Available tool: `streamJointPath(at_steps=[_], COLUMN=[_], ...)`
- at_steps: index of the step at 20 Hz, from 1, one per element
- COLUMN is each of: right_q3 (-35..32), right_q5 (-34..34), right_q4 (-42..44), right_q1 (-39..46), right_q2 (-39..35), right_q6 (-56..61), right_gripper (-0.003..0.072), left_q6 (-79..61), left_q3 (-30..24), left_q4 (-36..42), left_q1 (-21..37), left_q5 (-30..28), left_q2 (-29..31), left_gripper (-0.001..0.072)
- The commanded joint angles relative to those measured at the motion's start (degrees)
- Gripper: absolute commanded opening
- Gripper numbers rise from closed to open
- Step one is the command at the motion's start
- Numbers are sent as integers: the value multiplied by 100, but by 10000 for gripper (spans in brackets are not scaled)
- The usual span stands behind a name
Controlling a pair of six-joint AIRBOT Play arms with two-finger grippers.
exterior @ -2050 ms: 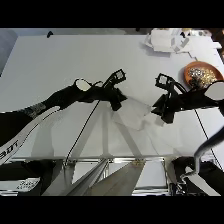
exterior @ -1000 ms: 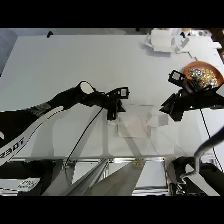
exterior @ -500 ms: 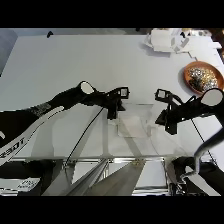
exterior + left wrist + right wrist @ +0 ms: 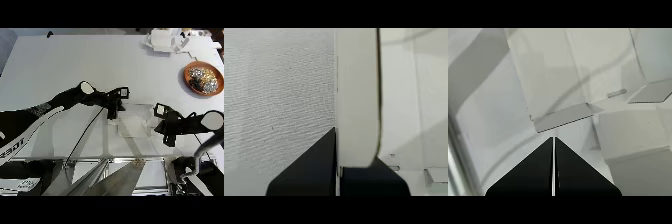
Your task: Fold the box and place the chain.
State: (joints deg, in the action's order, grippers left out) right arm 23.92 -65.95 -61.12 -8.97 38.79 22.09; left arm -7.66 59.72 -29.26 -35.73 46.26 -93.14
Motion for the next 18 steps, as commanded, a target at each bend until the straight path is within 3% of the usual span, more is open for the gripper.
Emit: streamJointPath(at_steps=[1, 3, 4, 5, 8, 11, 12, 18], right_q3=[-581, -625, -625, -625, -625, -625, -627, -708], right_q5=[785, 931, 973, 1019, 1086, 1145, 1156, 1436], right_q4=[98, 168, 254, 350, 455, 448, 442, 485], right_q1=[-24, -24, -24, -24, -24, -24, -24, -26], right_q2=[-273, -153, -81, 0, 197, 232, 232, 538], right_q6=[-1150, -1414, -1519, -1692, -2232, -2260, -2269, -2669], right_gripper=[26, 237, 303, 428, 484, 493, 539, 561], left_q6=[15, 20, 17, 15, -9, -9, -17, -157], left_q3=[-2, -2, -2, -2, -2, -2, -2, 0], left_q4=[39, 66, 140, 232, 181, -44, -42, -15], left_q1=[-9, -9, -9, -9, -9, -9, -9, -9], left_q5=[-306, -310, -297, -299, -240, -153, -164, -166], left_q2=[7, 7, 9, 11, 13, 11, 11, 11], left_gripper=[4, 4, 4, 4, 4, 4, 4, 6])
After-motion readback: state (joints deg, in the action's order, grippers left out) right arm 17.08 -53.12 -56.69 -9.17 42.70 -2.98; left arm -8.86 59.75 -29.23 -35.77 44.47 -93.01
